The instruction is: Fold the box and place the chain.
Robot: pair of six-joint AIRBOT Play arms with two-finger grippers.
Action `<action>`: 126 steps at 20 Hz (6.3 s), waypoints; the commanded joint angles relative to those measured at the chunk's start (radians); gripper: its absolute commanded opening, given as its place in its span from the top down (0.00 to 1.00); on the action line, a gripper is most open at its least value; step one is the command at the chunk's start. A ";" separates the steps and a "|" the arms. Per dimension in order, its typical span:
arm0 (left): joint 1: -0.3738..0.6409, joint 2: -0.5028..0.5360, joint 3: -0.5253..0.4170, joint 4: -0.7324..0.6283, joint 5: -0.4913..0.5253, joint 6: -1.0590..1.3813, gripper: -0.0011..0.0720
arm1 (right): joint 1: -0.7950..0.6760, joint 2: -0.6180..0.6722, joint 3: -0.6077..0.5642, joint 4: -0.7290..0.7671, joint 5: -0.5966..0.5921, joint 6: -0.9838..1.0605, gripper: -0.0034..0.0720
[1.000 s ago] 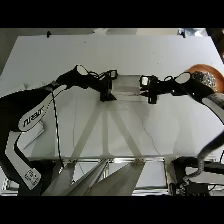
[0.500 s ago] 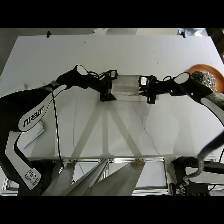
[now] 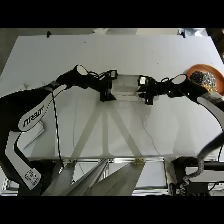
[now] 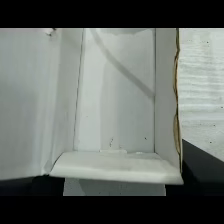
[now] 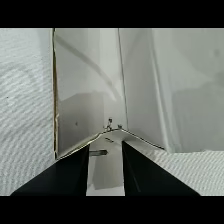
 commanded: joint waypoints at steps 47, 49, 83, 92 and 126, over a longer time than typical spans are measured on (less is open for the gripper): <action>0.000 0.026 0.000 0.053 -0.003 0.003 0.96 | -0.331 -0.057 0.000 -0.019 0.249 0.942 0.94; 0.001 0.026 0.000 0.053 -0.003 0.003 0.96 | -0.300 -0.074 0.000 -0.018 0.232 0.943 0.95; 0.000 0.026 0.000 0.053 -0.011 0.002 0.96 | -0.198 -0.113 0.000 0.332 0.298 0.863 0.53; 0.000 0.026 0.000 0.053 -0.011 0.002 0.96 | -0.198 -0.109 0.000 0.353 0.358 0.835 0.53; 0.000 0.026 0.000 0.052 -0.015 0.002 0.96 | -0.130 -0.109 0.000 0.401 0.196 0.737 0.41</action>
